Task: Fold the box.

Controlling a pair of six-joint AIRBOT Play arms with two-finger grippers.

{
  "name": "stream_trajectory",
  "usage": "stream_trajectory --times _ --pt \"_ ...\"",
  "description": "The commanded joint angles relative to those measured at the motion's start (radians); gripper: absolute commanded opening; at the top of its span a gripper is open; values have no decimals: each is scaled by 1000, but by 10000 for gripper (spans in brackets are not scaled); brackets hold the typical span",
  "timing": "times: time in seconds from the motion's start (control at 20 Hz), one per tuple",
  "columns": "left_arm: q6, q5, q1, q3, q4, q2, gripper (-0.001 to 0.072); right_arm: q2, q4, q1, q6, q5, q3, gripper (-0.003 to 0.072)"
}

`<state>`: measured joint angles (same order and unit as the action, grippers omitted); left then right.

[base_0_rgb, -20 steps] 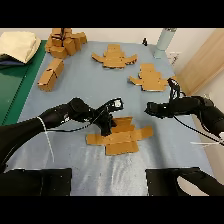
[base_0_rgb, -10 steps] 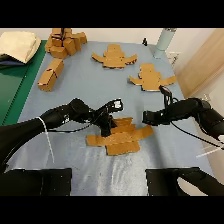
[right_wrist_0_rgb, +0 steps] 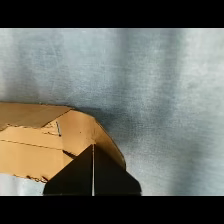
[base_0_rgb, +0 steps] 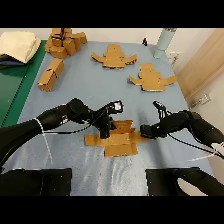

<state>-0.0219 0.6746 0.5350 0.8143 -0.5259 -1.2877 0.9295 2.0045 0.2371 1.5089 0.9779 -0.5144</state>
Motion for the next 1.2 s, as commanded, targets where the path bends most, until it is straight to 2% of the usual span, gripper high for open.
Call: stream_trajectory --times 0.0,0.25,1.15 --pt "0 -6 0 1 5 2 12 0 4 2 -1 -10 29 2" --pt "0 -6 0 1 6 2 12 0 0 2 -1 -37 61 3" --pt "-1 16 1 -20 6 -20 13 -58 16 2 -1 -55 63 2"
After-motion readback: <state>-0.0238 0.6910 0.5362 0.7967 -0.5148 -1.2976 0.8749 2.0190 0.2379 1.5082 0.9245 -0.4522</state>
